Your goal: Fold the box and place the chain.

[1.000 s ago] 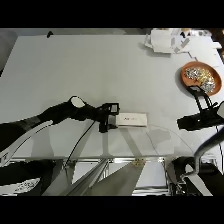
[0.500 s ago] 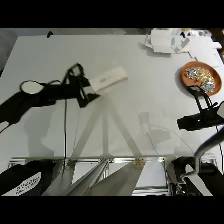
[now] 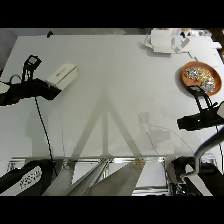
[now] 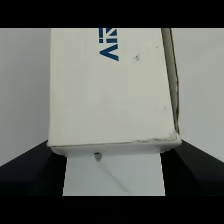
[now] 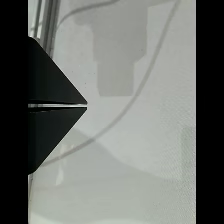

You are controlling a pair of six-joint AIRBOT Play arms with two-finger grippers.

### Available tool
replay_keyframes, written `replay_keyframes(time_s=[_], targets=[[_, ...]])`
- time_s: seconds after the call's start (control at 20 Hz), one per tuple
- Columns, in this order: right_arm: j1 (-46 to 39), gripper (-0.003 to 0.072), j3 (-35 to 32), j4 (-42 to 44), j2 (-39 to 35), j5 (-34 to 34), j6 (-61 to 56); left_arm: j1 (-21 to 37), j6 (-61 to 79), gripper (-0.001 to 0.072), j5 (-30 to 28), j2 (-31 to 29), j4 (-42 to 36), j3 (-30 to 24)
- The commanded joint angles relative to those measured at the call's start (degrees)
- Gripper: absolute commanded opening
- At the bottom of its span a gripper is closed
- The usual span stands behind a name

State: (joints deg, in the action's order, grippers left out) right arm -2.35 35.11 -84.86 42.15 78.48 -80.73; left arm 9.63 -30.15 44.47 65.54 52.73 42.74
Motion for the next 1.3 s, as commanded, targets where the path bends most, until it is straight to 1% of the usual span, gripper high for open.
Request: replay_keyframes(time_s=[0.0,0.05,0.1,0.25,0.3,0.35,0.45,0.6,1.05,1.15,1.25], targets=[[-0.02,0.002,-0.02,0.02,-0.04,0.0,-0.02,2.23,-13.51,0.0012,1.79,2.86,14.88,-0.02],[-0.02,0.002,-0.02,0.02,-0.04,0.02,-0.02,2.25,-16.26,0.0021,2.38,3.85,16.74,0.0],[-0.04,0.002,-0.02,0.02,-0.04,0.02,-0.02,2.25,-17.94,0.0105,2.97,4.74,17.77,-0.02],[-0.02,0.002,-0.02,0.02,-0.04,0.02,-0.02,2.25,-19.23,0.0528,3.82,5.95,17.81,0.0],[-0.02,0.002,-0.02,0.02,-0.04,0.0,-0.02,2.25,-19.41,0.0597,3.85,5.92,17.79,-0.02],[-0.02,0.002,-0.02,0.02,-0.04,0.0,-0.02,2.25,-19.39,0.0618,4.39,5.92,17.81,0.0],[-0.02,0.002,-0.02,0.02,-0.04,0.02,-0.02,2.25,-19.39,0.0694,5.77,5.75,17.81,0.0],[-0.04,0.002,-0.02,0.02,-0.04,0.02,-0.02,2.21,-19.41,0.0694,6.43,3.61,17.64,0.0],[-0.02,0.002,-0.02,0.02,-0.04,0.02,-0.02,2.14,-24.28,0.0692,8.07,-10.88,17.62,0.0],[-0.02,0.002,-0.02,0.02,-0.04,0.0,-0.02,2.14,-24.26,0.0692,8.04,-12.11,17.62,0.0],[-0.02,0.002,-0.02,0.02,-0.04,0.02,-0.02,2.14,-24.28,0.0692,8.0,-12.11,17.62,0.0]])
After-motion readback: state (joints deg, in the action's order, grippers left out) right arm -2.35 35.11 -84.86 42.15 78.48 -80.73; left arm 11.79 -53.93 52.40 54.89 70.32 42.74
